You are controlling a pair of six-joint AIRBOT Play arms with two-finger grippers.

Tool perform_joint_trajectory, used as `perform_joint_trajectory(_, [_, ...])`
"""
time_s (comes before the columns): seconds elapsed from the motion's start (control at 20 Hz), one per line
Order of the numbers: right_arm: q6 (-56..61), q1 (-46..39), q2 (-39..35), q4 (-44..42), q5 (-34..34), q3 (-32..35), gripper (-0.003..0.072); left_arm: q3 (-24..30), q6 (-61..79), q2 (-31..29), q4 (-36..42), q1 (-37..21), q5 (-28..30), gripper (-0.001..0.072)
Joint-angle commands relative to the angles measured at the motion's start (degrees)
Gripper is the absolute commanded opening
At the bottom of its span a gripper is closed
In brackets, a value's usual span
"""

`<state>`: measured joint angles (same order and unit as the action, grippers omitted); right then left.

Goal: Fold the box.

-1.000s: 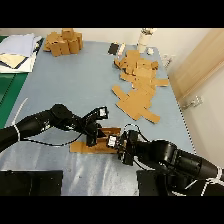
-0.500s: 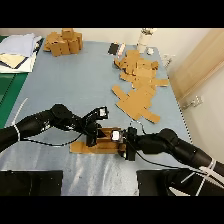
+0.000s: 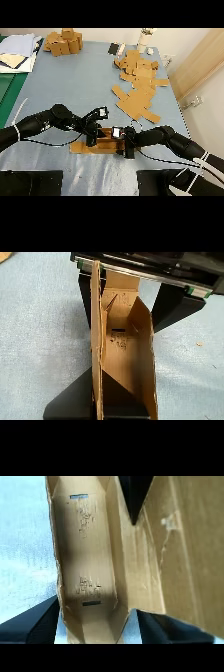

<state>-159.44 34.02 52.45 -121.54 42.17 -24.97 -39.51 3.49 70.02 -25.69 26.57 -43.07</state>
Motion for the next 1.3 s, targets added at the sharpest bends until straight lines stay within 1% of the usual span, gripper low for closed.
perform_joint_trajectory(0.0, [-1.09, -0.24, 0.90, -0.24, -2.25, -0.07, 0.0714, -0.07, 0.00, 0.02, 0.00, 0.02, 0.02, 0.0015])
perform_joint_trajectory(0.25, [-1.77, -0.24, 1.79, 0.04, -2.21, -0.07, 0.0713, -0.07, 0.00, 0.02, 0.00, 0.02, 0.02, 0.0014])
perform_joint_trajectory(0.6, [-2.34, -0.02, 2.38, -1.25, 2.03, -0.07, 0.0711, -0.07, 0.00, 0.02, 0.00, 0.02, 0.02, 0.0015])
perform_joint_trajectory(1.05, [-4.13, -0.07, 3.48, -1.29, -0.02, -0.07, 0.0708, -0.07, 0.00, 0.02, -0.02, 0.02, 0.02, 0.0015])
perform_joint_trajectory(1.15, [-4.13, -0.07, 3.80, -1.31, -0.15, -0.07, 0.0697, -0.07, 0.00, 0.02, 0.00, 0.02, 0.02, 0.0015])
perform_joint_trajectory(1.2, [-4.13, -0.07, 3.78, -1.29, -0.15, -0.07, 0.0671, -0.07, 0.00, 0.02, -0.02, 0.02, 0.02, 0.0015])
perform_joint_trajectory(1.25, [-4.13, -0.07, 3.80, -1.29, -0.11, -0.07, 0.0615, -0.07, 0.00, 0.02, 0.00, 0.02, 0.02, 0.0015])
